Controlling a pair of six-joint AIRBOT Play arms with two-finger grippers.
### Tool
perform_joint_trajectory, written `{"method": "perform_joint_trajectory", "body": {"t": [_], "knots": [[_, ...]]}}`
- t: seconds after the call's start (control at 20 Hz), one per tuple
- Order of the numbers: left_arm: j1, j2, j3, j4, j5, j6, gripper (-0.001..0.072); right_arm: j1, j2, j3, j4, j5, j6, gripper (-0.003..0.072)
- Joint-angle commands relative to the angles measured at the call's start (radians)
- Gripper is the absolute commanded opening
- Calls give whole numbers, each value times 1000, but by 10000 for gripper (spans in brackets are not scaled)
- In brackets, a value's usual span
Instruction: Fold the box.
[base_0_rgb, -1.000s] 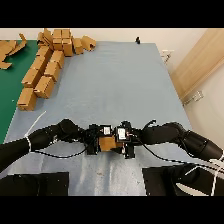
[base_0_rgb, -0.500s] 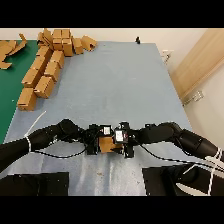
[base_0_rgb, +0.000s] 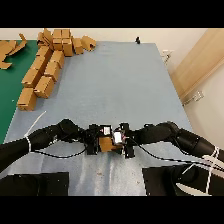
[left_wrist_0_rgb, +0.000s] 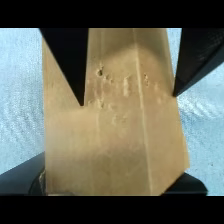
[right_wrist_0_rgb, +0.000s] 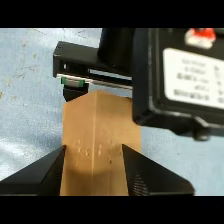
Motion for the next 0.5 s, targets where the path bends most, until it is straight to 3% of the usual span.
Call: {"method": "perform_joint_trajectory", "body": {"t": [0.0, 0.2, 0.25, 0.45], "knots": [[0, -1, 1, 0, 0, 0, 609, 9, 5, 2, -28, 16, 0, 503], [0, -1, 1, 0, 0, 0, 610, 48, 13, 2, -81, 71, 0, 500], [0, -1, 1, 0, 0, 0, 609, 49, 14, 2, -81, 76, 0, 450], [0, -1, 1, 0, 0, 0, 610, 50, 14, 7, -81, 80, 0, 439]]}}
